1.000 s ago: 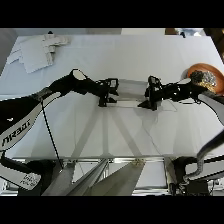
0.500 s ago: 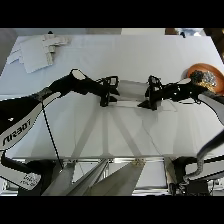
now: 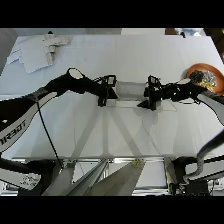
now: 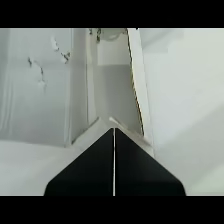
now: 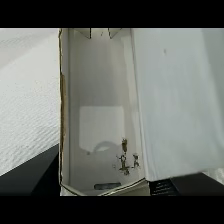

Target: Fold the box and place the chain.

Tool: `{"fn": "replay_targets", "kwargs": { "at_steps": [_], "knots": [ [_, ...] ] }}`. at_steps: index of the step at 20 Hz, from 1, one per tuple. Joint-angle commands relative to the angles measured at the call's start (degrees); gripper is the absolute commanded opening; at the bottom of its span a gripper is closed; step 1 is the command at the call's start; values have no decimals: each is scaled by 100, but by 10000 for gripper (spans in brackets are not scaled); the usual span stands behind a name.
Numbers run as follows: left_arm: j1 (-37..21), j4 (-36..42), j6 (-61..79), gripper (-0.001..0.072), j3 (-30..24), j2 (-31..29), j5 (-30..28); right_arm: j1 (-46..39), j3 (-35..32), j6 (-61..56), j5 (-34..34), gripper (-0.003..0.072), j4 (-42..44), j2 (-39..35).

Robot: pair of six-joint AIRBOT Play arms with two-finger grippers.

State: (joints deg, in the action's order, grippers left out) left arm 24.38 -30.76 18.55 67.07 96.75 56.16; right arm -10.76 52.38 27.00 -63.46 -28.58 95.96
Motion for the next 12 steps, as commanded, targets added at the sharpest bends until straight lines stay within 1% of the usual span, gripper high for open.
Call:
{"fn": "replay_targets", "kwargs": {
  "at_steps": [1,3,5,8,10,12],
  "knots": [
    [-236,-544,-234,18,-269,-490,-11,-2,0,7,-20,445,-7,-2],
    [-448,-752,-463,17,-424,-833,87,-2,0,7,-20,445,-7,-2],
    [-754,-754,-1069,17,-546,-1156,227,-2,0,7,-20,445,-7,-2],
    [-1346,-756,-3062,13,-562,-1384,323,-2,0,7,-20,445,-7,-2],
    [-1690,-763,-4518,13,-614,-1340,321,-2,0,7,-20,445,-7,-2],
    [-1875,-778,-5777,12,-717,-1237,402,-2,0,7,-20,445,-7,-2]
  ]
}}
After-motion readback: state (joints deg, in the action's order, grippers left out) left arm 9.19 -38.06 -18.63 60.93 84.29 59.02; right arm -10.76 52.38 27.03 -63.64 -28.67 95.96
